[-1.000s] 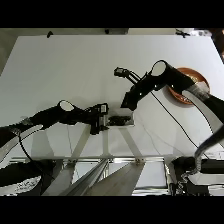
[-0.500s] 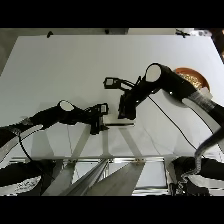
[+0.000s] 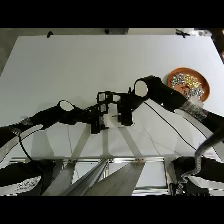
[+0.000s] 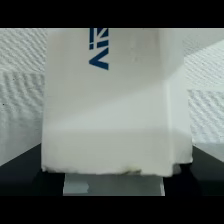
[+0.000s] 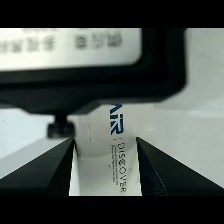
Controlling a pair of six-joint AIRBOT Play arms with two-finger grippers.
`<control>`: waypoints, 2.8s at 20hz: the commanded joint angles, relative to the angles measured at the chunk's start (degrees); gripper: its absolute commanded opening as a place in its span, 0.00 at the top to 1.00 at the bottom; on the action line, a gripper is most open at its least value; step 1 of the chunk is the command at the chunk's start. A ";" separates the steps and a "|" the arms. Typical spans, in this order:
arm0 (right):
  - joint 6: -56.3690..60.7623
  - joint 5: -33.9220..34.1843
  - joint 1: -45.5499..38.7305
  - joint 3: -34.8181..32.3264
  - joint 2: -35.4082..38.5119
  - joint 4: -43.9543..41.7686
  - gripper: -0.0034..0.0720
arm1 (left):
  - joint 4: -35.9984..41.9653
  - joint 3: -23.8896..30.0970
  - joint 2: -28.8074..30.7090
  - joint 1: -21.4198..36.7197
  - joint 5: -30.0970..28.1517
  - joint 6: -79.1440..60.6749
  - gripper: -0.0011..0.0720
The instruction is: Fold the box and place the chain.
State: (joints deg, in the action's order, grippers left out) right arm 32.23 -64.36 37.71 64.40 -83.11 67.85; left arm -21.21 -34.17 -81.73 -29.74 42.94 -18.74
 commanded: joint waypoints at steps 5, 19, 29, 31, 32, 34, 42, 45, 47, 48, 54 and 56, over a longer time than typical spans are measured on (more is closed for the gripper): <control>2.01 2.32 0.31 -0.59 2.60 2.47 0.48 | -0.22 0.02 0.04 0.00 0.37 -0.15 0.70; 1.99 6.05 0.33 -3.96 4.24 2.89 0.51 | -0.22 0.02 0.04 0.00 0.37 -0.15 0.70; 2.01 6.78 3.21 -7.10 4.31 2.82 0.50 | -0.22 0.02 0.04 0.00 0.39 -0.15 0.70; 1.99 7.17 3.58 -7.08 4.55 2.84 0.39 | -0.22 0.02 0.04 0.00 0.37 -0.15 0.70; 2.03 7.65 3.50 -7.08 5.03 3.02 0.34 | -0.22 0.02 0.04 0.00 0.39 -0.15 0.70; 2.03 8.50 3.34 -7.08 6.67 3.13 0.34 | -0.22 0.02 0.04 0.00 0.39 -0.15 0.70; 4.22 10.08 3.34 -7.08 13.97 3.69 0.32 | -0.22 0.02 0.04 0.00 0.39 -0.15 0.70; 5.33 10.05 3.34 -7.15 14.53 3.63 0.32 | -0.22 0.02 0.04 0.00 0.39 -0.15 0.70; 5.29 11.08 3.34 -7.39 14.53 3.67 0.32 | -0.22 0.02 0.04 0.00 0.37 -0.15 0.70; 5.27 11.63 3.34 -7.56 14.53 3.67 0.32 | -0.22 0.02 0.04 0.00 0.39 -0.15 0.70; 4.63 10.08 3.34 -8.02 14.53 3.76 0.34 | -0.22 0.02 0.04 0.00 0.39 -0.15 0.70; 3.74 10.01 3.34 -8.46 13.62 3.74 0.34 | -0.22 0.02 0.04 0.00 0.39 -0.15 0.70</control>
State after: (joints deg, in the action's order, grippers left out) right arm 36.80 -54.04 40.99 56.34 -68.88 71.57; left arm -21.43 -34.15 -81.71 -29.76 43.35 -18.90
